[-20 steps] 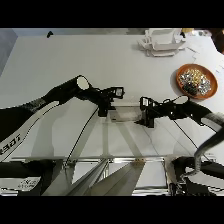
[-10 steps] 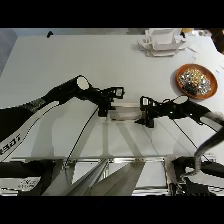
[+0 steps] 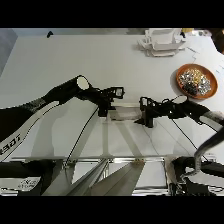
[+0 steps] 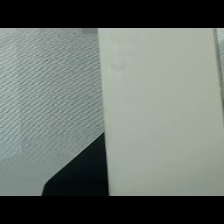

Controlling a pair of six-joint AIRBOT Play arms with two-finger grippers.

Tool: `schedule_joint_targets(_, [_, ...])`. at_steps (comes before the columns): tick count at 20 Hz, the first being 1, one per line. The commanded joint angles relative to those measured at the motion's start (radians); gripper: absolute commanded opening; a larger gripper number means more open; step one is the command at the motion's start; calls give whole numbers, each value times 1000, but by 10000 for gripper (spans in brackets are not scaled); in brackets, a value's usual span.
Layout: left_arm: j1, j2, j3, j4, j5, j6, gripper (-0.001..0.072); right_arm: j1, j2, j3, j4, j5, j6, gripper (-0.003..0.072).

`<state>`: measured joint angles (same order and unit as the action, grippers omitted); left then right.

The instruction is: Fold the box and place the chain.

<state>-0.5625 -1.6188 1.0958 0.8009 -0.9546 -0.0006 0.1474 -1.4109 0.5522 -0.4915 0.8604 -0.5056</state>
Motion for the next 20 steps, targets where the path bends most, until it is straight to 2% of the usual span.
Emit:
schedule_joint_targets(1, [0,0,0,0,0,0,11,0,-1,-1,-2,9,1,398])
schedule_joint_targets(20, [0,0,0,0,0,0,11,0,-1,-1,-39,41,7,402])
